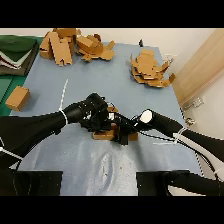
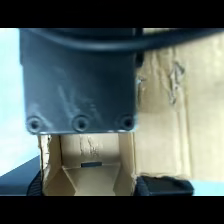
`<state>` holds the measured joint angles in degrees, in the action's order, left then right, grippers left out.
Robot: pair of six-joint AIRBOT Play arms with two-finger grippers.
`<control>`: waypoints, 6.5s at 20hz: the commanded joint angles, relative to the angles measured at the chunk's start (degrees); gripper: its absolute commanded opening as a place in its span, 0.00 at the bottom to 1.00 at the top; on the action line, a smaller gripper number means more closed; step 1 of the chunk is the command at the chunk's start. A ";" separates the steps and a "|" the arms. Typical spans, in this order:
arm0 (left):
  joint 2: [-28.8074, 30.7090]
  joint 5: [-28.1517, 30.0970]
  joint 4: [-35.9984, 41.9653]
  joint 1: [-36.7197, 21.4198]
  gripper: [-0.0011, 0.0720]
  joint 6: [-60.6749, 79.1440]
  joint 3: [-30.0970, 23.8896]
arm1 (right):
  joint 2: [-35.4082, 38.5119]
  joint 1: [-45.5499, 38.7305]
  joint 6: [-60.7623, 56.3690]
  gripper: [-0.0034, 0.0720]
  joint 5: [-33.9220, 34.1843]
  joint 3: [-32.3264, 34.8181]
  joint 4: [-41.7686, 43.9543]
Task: Fold the box.
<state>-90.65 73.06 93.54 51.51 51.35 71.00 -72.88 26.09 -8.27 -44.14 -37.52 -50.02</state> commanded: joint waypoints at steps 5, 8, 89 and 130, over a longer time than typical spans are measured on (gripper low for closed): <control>-0.15 1.27 0.22 0.57 0.03 -1.01 0.72 | -0.02 0.04 0.13 0.82 0.00 -0.02 -0.09; -0.13 1.75 0.24 0.61 0.03 -1.03 0.70 | -0.02 0.04 0.13 0.82 0.00 -0.02 -0.09; 13.53 -4.63 49.66 -39.63 0.49 119.67 -18.34 | 0.00 0.07 0.09 0.82 1.09 -0.04 -0.09; 29.44 -22.40 50.38 -38.56 0.03 119.62 -15.04 | 0.00 0.07 -0.90 0.82 0.00 -0.02 -0.37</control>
<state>-61.28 52.86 142.74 12.82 171.00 57.19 -72.90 26.09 -9.15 -44.16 -37.58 -50.37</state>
